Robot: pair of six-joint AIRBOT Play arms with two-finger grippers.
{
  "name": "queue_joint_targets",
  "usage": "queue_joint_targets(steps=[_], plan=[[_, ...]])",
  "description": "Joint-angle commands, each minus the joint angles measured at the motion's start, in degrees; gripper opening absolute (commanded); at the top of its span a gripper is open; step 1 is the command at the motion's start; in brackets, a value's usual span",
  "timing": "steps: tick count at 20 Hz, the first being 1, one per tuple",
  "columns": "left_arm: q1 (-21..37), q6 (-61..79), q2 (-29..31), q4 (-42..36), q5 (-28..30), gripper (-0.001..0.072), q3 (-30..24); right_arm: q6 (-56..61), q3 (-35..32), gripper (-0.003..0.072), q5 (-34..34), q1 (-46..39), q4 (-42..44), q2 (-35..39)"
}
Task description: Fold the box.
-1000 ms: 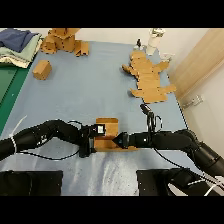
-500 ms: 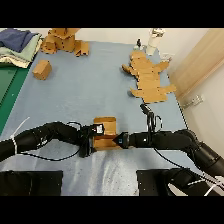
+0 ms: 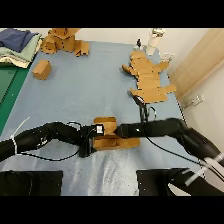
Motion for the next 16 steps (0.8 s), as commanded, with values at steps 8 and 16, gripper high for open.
queue_joint_targets(steps=[8, 16], plan=[[0.0, 0.3, 0.0, 0.1, 0.2, 0.0592, 0.0, -17.4, 7.8, 0.0002, 1.5, 0.0, -0.3, -23.9], [0.0, 0.3, 0.0, 0.1, 0.2, 0.0592, 0.0, -21.2, 8.2, 0.0002, 1.3, 0.0, -2.1, -23.5]])
